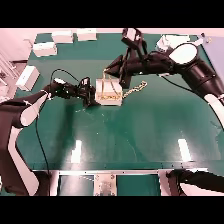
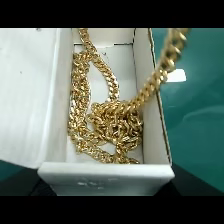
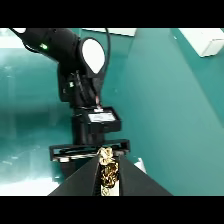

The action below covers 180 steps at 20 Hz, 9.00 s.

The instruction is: Fold the box and place the chain.

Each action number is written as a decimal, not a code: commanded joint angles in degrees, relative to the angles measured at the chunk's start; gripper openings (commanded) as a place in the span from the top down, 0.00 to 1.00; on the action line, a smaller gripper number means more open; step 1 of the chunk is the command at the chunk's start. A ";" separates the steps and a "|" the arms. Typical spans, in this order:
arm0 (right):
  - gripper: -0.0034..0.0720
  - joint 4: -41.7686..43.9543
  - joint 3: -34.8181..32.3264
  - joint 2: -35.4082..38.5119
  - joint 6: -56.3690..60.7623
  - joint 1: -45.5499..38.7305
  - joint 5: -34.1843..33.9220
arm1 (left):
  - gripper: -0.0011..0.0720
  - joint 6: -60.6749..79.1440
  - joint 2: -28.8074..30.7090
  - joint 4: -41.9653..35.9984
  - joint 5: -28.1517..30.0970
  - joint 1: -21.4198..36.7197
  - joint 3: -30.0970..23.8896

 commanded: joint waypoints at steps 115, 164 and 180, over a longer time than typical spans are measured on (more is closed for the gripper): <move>0.52 5.18 3.21 -18.38 -27.82 -6.45 -14.27 | 0.32 0.02 0.02 0.00 0.02 0.04 0.00; 0.59 4.11 18.80 -29.70 -19.96 -9.60 21.00 | 0.32 0.02 0.02 -0.02 0.02 0.04 0.00; 0.56 -0.52 18.60 -30.05 -15.45 -8.39 22.14 | 0.32 0.02 0.02 0.00 0.02 0.04 0.00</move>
